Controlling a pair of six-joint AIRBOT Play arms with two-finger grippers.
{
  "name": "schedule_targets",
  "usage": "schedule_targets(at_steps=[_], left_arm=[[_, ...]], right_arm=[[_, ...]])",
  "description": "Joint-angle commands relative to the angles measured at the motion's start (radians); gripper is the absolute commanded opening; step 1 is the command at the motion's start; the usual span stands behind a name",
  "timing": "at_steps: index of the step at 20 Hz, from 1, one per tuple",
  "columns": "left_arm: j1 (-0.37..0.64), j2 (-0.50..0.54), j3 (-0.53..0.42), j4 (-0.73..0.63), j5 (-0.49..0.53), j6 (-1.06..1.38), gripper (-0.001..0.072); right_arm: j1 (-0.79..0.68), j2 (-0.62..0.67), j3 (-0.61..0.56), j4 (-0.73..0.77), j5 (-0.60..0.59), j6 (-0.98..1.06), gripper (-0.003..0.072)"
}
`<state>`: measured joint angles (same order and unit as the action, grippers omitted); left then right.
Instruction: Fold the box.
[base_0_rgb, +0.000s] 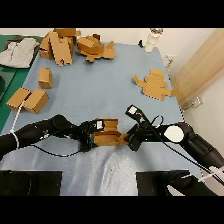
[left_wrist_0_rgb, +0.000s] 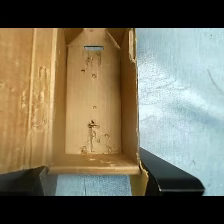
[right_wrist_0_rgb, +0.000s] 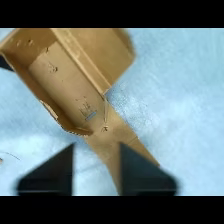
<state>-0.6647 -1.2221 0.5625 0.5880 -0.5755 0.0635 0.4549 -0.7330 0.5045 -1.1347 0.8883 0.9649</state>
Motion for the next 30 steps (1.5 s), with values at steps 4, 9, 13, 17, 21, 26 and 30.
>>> schedule_targets(at_steps=[4, 9, 13, 17, 21, 26, 30], left_arm=[[-0.001, 0.002, 0.015, 0.071, -0.004, 0.0, 0.052], [-0.001, 0.002, 0.016, 0.069, -0.011, 0.055, 0.052], [-0.001, 0.002, 0.016, 0.063, -0.011, 0.056, 0.052], [-0.001, 0.002, 0.016, 0.063, -0.011, 0.052, 0.052], [-0.001, 0.002, 0.016, 0.063, -0.011, 0.052, 0.052], [-0.001, 0.001, 0.016, 0.063, -0.01, 0.052, 0.052], [-0.001, 0.001, 0.016, 0.063, -0.008, 0.051, 0.052]], right_arm=[[0.0, 0.04, 0.001, 0.046, 0.031, 0.315, 0.0002], [0.0, 0.04, 0.001, 0.063, 0.035, 0.345, 0.0002], [0.0, 0.024, 0.001, 0.1, 0.012, 0.344, 0.0001], [-0.001, -0.103, 0.008, 0.403, -0.052, 0.253, -0.0001], [-0.052, -0.242, 0.059, 0.808, -0.108, -0.014, -0.0002], [-0.061, -0.486, 0.063, 0.967, -0.058, -0.159, -0.0002], [-0.06, -0.598, 0.063, 0.957, -0.089, -0.217, -0.0002]])
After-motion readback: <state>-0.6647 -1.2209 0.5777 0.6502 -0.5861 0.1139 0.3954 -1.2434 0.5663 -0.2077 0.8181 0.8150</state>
